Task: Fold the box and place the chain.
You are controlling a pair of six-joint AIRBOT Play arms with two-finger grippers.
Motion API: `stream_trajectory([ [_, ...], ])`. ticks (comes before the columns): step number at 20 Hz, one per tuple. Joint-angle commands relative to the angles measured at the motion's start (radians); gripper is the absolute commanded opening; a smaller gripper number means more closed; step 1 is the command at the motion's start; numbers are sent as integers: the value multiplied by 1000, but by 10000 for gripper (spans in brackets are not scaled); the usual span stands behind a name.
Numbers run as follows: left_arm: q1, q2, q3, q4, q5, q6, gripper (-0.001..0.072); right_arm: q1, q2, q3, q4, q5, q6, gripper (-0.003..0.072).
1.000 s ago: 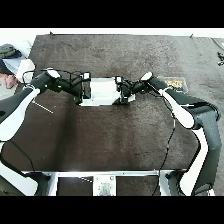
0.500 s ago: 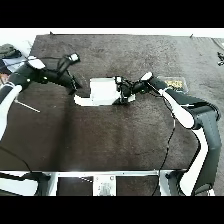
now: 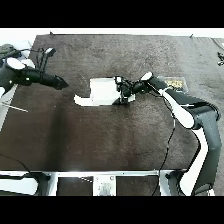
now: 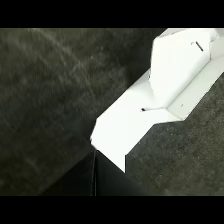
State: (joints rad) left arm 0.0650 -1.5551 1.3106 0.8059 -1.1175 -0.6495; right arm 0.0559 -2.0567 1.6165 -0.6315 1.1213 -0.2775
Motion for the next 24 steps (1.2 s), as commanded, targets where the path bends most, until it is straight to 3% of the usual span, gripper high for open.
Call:
stream_trajectory([
  [1, 29, 2, -124, -33, 41, -106, 7, 1, 0, 0, 0, 0, 0, 368],
  [4, 29, 1, -225, -107, 77, -119, 7, 1, 0, 0, 0, 0, 0, 368],
  [8, 29, 0, -280, -166, 118, -194, 8, 1, 0, 0, 0, 0, 0, 368],
  [13, 29, -3, -281, -162, 174, -266, 7, 1, 0, 0, 0, 0, 0, 368],
  [18, 29, -111, -280, -265, 159, -245, 8, 1, 0, 0, 0, 0, 0, 368],
  [24, -35, -156, -272, -302, 204, -225, 9, 1, 0, 0, 0, 0, 0, 368],
])
